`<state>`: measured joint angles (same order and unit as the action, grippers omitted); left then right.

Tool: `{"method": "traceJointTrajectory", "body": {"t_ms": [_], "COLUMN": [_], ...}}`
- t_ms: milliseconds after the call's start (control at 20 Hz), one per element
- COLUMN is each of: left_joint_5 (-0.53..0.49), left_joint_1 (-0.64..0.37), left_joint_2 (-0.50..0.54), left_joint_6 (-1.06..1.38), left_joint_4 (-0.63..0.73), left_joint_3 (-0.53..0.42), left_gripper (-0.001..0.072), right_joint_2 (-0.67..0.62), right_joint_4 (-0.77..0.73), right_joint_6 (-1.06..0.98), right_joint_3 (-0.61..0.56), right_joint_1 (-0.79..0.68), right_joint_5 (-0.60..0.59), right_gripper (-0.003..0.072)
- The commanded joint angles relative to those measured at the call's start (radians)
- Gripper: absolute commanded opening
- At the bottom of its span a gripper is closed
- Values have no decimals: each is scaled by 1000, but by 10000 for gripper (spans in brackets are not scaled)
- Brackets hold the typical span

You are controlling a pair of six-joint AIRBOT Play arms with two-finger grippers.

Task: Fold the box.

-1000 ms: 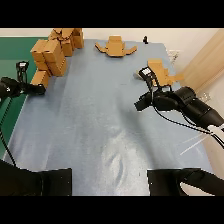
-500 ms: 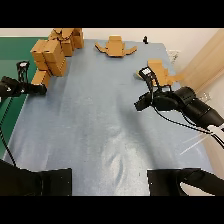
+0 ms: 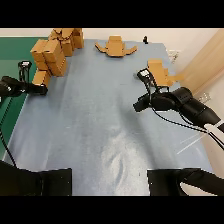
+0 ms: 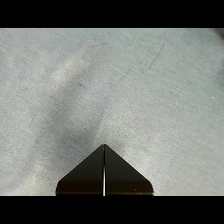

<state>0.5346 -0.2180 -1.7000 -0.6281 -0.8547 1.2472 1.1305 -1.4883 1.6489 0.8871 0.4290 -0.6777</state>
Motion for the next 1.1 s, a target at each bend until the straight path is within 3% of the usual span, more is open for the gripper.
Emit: {"method": "traceJointTrajectory", "body": {"t_ms": [0,350,600,650,700,750,900,1050], "left_joint_5": [-24,6,142,212,323,439,703,731], "left_joint_1": [0,0,0,0,0,0,39,150], "left_joint_2": [24,32,58,72,89,108,183,324], "left_joint_6": [37,37,36,37,37,40,48,19], "left_joint_4": [2,21,57,71,72,76,124,115], "left_joint_3": [2,72,177,204,235,259,270,188], "left_gripper": [687,687,686,646,213,17,12,11], "right_joint_2": [5,5,5,4,2,0,0,-1], "right_joint_4": [-4,-13,-20,-27,-55,-116,-441,-573], "right_joint_6": [0,0,0,0,1,21,262,323], "right_joint_3": [0,0,0,1,1,3,19,42], "right_joint_1": [0,0,0,1,1,1,10,48], "right_joint_5": [1,5,4,4,5,3,-18,-19], "right_gripper": [2,2,3,3,3,3,3,3]}}
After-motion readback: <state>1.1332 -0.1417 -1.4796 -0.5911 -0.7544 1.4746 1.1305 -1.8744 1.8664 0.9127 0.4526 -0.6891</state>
